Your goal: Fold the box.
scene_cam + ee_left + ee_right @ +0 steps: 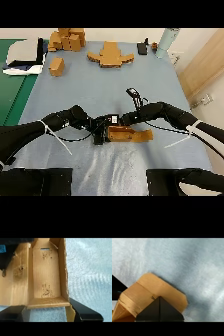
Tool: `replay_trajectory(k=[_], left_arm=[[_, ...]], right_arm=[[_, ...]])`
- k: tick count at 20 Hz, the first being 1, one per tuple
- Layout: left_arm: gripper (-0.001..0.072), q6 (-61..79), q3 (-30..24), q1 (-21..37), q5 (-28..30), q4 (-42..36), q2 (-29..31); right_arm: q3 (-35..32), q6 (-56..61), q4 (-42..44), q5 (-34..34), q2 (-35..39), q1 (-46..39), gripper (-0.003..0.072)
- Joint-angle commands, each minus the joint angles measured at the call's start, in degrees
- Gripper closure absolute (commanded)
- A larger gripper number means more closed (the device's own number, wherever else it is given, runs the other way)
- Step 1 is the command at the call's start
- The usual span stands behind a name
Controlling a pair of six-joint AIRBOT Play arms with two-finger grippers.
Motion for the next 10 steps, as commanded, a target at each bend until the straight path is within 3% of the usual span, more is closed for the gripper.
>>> replay_trajectory(k=[1, 5, 10], left_arm=[[0.0252, 0.00, 0.04, -0.02, -0.02, 0.00, 0.00], [0.0252, 0.00, 0.04, -0.02, -0.02, 0.00, 0.00], [0.0252, 0.00, 0.04, -0.02, -0.02, 0.00, 0.00]], right_arm=[[0.07, -0.50, -5.86, 0.96, 5.38, -0.17, 0.0683], [-0.13, 2.08, -13.77, -5.99, 17.03, -0.15, 0.0683], [-2.60, -4.68, -14.32, -22.67, 28.33, 0.04, 0.0682]])
